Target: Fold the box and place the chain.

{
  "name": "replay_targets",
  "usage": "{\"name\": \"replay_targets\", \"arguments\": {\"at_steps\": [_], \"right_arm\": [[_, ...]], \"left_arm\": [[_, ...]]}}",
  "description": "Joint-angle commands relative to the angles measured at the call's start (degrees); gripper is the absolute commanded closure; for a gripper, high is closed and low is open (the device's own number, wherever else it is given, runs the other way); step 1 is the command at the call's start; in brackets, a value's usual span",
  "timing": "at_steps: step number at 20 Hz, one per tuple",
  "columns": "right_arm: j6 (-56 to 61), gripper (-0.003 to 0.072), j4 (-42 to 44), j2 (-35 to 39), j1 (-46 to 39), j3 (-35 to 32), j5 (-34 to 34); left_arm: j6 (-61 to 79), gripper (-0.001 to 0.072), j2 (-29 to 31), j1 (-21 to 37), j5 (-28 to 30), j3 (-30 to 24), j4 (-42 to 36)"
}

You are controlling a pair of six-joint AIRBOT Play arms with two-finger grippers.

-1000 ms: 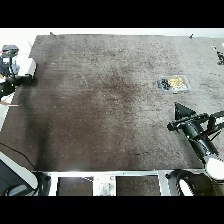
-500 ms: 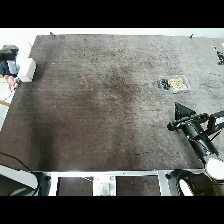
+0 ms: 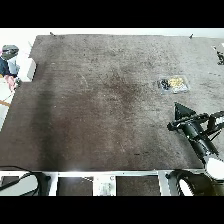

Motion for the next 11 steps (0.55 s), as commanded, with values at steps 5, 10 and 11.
{"name": "replay_targets", "arguments": {"at_steps": [5, 10, 11], "right_arm": [[0.0, 0.0675, 0.0, 0.0, 0.0, 0.0, 0.0], [0.0, 0.0675, 0.0, 0.0, 0.0, 0.0, 0.0], [0.0, 0.0675, 0.0, 0.0, 0.0, 0.0, 0.0]], "left_arm": [[5.0, 0.0706, 32.2, -11.0, 23.1, -39.0, -0.9], [5.2, 0.0705, 49.2, -17.1, 29.6, -59.1, -0.9], [5.2, 0.0704, 51.6, -17.1, 29.9, -61.5, -0.9]]}}
